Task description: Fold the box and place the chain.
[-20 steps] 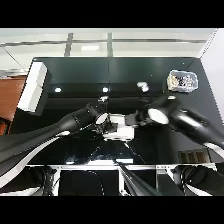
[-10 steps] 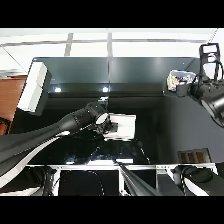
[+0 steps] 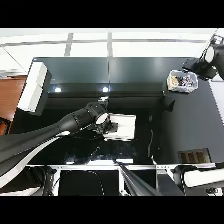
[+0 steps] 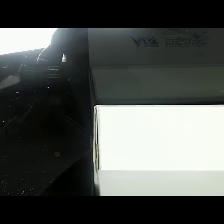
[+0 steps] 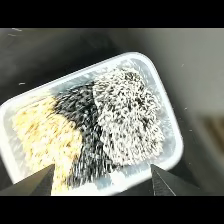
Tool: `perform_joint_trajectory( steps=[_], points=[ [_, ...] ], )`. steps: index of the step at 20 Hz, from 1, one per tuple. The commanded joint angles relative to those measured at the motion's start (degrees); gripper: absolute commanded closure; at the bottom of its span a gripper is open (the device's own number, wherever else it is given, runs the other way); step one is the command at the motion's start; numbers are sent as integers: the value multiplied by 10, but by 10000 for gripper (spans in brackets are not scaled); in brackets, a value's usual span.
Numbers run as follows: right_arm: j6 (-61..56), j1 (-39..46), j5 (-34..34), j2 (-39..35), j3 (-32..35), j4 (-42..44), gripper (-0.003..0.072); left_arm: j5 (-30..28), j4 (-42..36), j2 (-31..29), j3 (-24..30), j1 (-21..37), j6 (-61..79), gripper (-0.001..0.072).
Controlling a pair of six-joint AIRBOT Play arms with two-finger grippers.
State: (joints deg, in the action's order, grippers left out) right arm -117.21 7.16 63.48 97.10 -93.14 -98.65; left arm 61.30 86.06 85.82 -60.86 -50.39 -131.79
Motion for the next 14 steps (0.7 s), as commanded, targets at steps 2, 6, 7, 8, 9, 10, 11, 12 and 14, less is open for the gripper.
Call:
perform_joint_trajectory(
  steps=[2, 6, 7, 8, 9, 10, 11, 12, 14],
  points=[
    [15, 46, 98, 149, -153, 89, -18, 0, 0, 0, 0, 0, 0, 685],
    [15, 68, 98, 175, -153, 89, -17, 3, 0, 0, 0, 0, 0, 686],
    [16, 71, 95, 180, -153, 90, -16, 3, 0, 0, 0, 0, 0, 686],
    [23, 73, 94, 185, -153, 91, 0, 3, 0, 0, 0, 0, 0, 686],
    [29, 73, 95, 189, -153, 91, 139, 3, 0, 0, 0, 0, 0, 686],
    [29, 73, 95, 191, -153, 91, 278, 3, 0, 0, 0, 0, 0, 686],
    [31, 73, 95, 192, -153, 91, 392, 3, 0, 0, 0, 0, 0, 685],
    [35, 73, 98, 191, -154, 90, 470, 3, 0, 0, 0, 0, 0, 686],
    [74, 76, 106, 179, -156, 99, 671, 3, 0, 0, 0, 0, 0, 685]
  ],
)
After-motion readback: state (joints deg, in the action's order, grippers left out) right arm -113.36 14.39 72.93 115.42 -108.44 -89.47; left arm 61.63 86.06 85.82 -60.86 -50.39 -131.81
